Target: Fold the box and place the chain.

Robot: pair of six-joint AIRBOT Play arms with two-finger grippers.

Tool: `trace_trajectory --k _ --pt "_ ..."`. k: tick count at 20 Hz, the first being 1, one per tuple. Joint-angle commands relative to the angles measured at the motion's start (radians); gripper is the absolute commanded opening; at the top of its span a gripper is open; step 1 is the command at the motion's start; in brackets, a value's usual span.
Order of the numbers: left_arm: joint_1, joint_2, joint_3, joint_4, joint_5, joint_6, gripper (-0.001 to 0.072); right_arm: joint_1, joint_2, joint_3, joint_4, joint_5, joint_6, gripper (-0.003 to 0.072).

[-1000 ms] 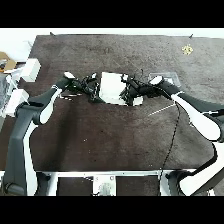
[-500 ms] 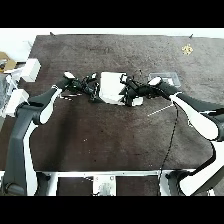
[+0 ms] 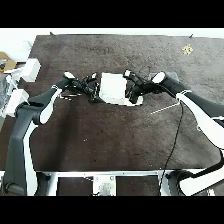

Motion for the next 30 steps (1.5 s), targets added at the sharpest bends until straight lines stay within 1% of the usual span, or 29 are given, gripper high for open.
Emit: trace_trajectory --k 1,5,7,10,12,14,15,17,19,21,23,26,27,28,29,30 --pt "0.001 0.000 0.001 0.001 0.000 0.001 0.0408 -0.026 0.101 0.001 -0.225 0.079 0.455 0.0006" --pt "0.001 0.000 0.001 0.001 0.000 0.001 0.0407 -0.135 0.222 0.000 -0.225 0.233 0.805 0.0007" --pt "0.001 0.000 0.001 0.001 0.000 0.001 0.0408 -0.195 0.253 -0.023 -0.207 0.262 0.912 0.0007" --pt "0.001 0.000 0.001 0.001 0.000 0.001 0.0407 -0.259 0.246 -0.108 -0.187 0.238 0.970 0.0006" --pt "0.001 0.000 0.001 0.001 0.000 0.001 0.0408 -0.289 0.244 -0.203 -0.108 0.127 0.968 0.0006" --pt "0.001 0.000 0.001 0.001 0.000 0.001 0.0408 -0.299 0.241 -0.288 0.005 0.021 0.902 0.0006" --pt "0.001 0.000 0.001 0.001 0.000 0.001 0.0407 -0.299 0.229 -0.312 0.064 0.000 0.860 0.0006" --pt "0.001 0.000 0.001 0.001 0.000 0.001 0.0407 -0.299 0.175 -0.324 0.168 -0.008 0.782 0.0006" --pt "0.001 0.000 0.001 0.001 0.000 0.001 0.0408 -0.299 0.106 -0.322 0.323 -0.008 0.662 0.0006" --pt "0.001 0.000 0.001 0.001 0.000 0.001 0.0408 -0.299 0.046 -0.322 0.477 0.014 0.547 0.0006" --pt "0.001 0.000 0.001 0.001 0.000 0.000 0.0407 -0.299 0.000 -0.322 0.584 0.051 0.464 0.0006" --pt "0.001 0.000 0.001 0.001 0.000 0.000 0.0408 -0.299 -0.054 -0.322 0.745 0.159 0.341 0.0007" --pt "0.001 0.000 0.001 0.001 0.000 0.001 0.0408 -0.299 -0.060 -0.322 0.780 0.190 0.318 0.0112" --pt "0.001 0.000 0.001 0.001 0.000 0.001 0.0408 -0.299 -0.059 -0.319 0.785 0.205 0.316 0.0300" --pt "0.001 0.000 0.001 0.001 0.000 0.001 0.0408 -0.298 -0.059 -0.311 0.784 0.228 0.317 0.0336" --pt "0.001 0.000 0.001 0.001 0.000 0.001 0.0408 -0.298 -0.059 -0.301 0.785 0.247 0.317 0.0337"
